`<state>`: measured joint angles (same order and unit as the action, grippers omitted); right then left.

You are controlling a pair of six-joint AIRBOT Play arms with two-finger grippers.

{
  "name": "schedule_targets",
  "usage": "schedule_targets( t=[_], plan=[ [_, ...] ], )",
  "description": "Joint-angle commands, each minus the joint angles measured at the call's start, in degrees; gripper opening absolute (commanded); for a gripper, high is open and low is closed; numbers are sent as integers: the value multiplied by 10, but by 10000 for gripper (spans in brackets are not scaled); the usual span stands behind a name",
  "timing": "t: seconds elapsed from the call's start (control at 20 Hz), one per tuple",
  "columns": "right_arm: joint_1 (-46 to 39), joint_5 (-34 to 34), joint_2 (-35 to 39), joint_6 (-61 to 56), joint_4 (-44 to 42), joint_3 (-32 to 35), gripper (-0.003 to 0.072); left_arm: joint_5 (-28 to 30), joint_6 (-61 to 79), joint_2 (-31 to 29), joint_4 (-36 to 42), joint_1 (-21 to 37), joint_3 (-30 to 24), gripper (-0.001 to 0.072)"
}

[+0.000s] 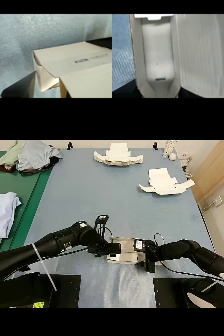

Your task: Fold the box.

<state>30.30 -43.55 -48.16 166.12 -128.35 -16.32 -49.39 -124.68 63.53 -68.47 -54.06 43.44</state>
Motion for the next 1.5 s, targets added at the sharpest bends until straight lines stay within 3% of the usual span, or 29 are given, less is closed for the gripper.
schedule_targets(
  t=[0.0, 0.25, 0.55, 0.8, 1.0, 1.25, 1.3, 1.4, 1.45],
  plan=[
    [0, 0, 0, 0, 0, 0, 506, -35, -33, 37, -25, -14, 37, 404],
    [0, 0, 0, 0, 0, 0, 505, -69, -76, 40, -63, -21, 39, 404],
    [0, 0, 0, 0, 0, 0, 505, -67, -120, 69, -96, -52, 42, 403],
    [0, 0, 0, 0, 0, 0, 505, -70, -153, 101, -132, -63, 74, 403],
    [0, 0, 0, 0, 0, 0, 506, -117, -147, 132, -159, -67, 113, 403],
    [0, 0, 0, 0, 0, 0, 505, -124, -162, 139, -183, -89, 119, 400],
    [0, 0, 0, 0, 0, 0, 506, -125, -164, 139, -186, -91, 119, 281],
    [0, 0, 0, 0, 0, 0, 506, -127, -164, 139, -189, -92, 119, 214],
    [0, 0, 0, 0, 0, 0, 505, -128, -164, 139, -190, -92, 119, 93]
  ],
)
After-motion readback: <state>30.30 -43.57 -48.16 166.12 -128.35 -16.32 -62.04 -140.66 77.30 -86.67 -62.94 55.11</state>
